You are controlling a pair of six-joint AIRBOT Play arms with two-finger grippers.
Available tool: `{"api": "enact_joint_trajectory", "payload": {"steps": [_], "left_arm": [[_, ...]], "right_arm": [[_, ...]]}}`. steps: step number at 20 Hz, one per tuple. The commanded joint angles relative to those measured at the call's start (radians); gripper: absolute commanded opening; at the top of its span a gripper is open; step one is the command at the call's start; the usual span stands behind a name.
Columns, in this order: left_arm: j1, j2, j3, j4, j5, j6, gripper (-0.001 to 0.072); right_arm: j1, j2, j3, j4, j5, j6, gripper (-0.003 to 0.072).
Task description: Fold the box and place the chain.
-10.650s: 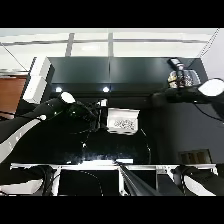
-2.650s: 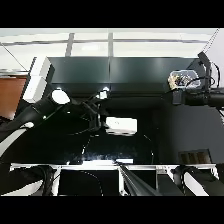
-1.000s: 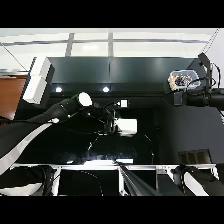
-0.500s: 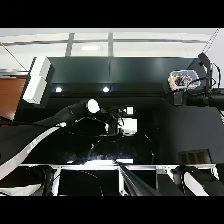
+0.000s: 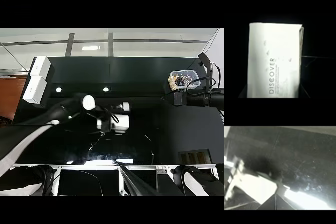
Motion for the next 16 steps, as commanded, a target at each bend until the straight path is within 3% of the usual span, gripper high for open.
{"api": "enact_joint_trajectory", "payload": {"steps": [1, 4, 7, 12, 16], "left_arm": [[0.135, 0.074, 0.000, 0.236, -0.139, -0.382, 0.0280], [0.351, 0.116, -0.027, 0.275, -0.332, -0.609, 0.0281], [0.592, 0.183, -0.087, 0.274, -0.460, -0.641, 0.0285], [1.005, 0.303, -0.127, 0.274, -0.468, -0.682, 0.0285], [1.239, 0.323, -0.127, 0.275, -0.451, -0.672, 0.0285]], "right_arm": [[-0.001, 0.001, 0.000, 0.000, 0.004, 0.000, 0.0010], [-0.001, 0.001, 0.000, 0.000, 0.004, 0.000, 0.0009], [-0.001, 0.001, 0.000, -0.008, 0.011, 0.000, 0.0009], [-0.001, 0.001, 0.000, -0.031, 0.013, -0.001, 0.0009], [-0.001, 0.001, 0.000, -0.034, -0.003, -0.001, 0.0009]]}}
